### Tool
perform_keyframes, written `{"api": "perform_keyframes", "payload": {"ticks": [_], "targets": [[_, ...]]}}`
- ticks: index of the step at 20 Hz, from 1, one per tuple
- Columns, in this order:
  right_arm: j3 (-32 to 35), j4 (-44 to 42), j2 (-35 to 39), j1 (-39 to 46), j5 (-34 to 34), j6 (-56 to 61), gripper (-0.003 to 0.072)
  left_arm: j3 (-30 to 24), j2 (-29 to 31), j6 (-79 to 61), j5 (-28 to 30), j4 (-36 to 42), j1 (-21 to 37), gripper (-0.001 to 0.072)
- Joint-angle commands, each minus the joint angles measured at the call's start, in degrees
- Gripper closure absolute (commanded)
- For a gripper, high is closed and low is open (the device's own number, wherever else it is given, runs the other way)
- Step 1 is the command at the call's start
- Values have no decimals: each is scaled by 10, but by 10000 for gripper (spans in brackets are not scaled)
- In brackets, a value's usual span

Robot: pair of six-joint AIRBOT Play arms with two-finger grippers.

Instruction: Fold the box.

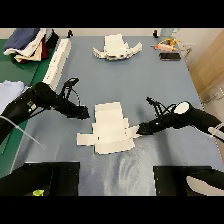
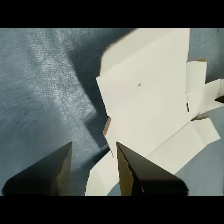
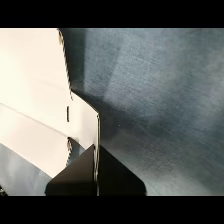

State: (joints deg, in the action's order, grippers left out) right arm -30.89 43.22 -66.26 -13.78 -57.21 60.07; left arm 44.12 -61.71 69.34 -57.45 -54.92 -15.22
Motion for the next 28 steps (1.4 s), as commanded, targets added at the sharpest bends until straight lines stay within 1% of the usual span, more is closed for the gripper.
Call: {"api": "perform_keyframes", "payload": {"ticks": [1, 5, 7, 9, 14, 15, 16, 17, 18, 22, 23, 25, 27, 28], "targets": [[17, -7, 17, -17, 38, -6, 686, 2, -63, -113, 5, 96, 24, 295], [17, -6, 17, -17, 38, -6, 686, 48, -167, -218, -6, 178, 24, 295], [17, -6, 17, -17, 37, -11, 686, 78, -212, -265, -47, 204, 24, 296], [17, -6, 17, -17, 37, -13, 686, 100, -248, -286, -92, 207, 24, 296], [17, -6, 17, -17, 37, -13, 686, 125, -296, -337, -155, 207, 23, 299], [17, -6, 17, -17, 35, -13, 686, 129, -300, -341, -163, 207, 23, 362], [17, -6, 17, -17, 33, -13, 686, 130, -300, -355, -167, 207, 23, 506], [17, -6, 17, -17, 31, -13, 686, 131, -300, -370, -173, 207, 23, 623], [17, -6, 17, -17, 32, -13, 685, 131, -300, -383, -180, 207, 23, 693], [17, -6, 17, -17, 37, -12, 683, 131, -300, -394, -193, 212, 23, 694], [16, -3, 17, -16, 37, -12, 652, 131, -300, -393, -197, 217, 23, 694], [7, 22, 19, -11, 36, 7, 502, 131, -300, -394, -203, 229, 23, 694], [-16, 81, 31, -2, 35, 68, 459, 137, -299, -438, -201, 236, 23, 696], [-32, 120, 39, 0, 35, 100, 456, 139, -294, -466, -195, 240, 21, 697]]}}
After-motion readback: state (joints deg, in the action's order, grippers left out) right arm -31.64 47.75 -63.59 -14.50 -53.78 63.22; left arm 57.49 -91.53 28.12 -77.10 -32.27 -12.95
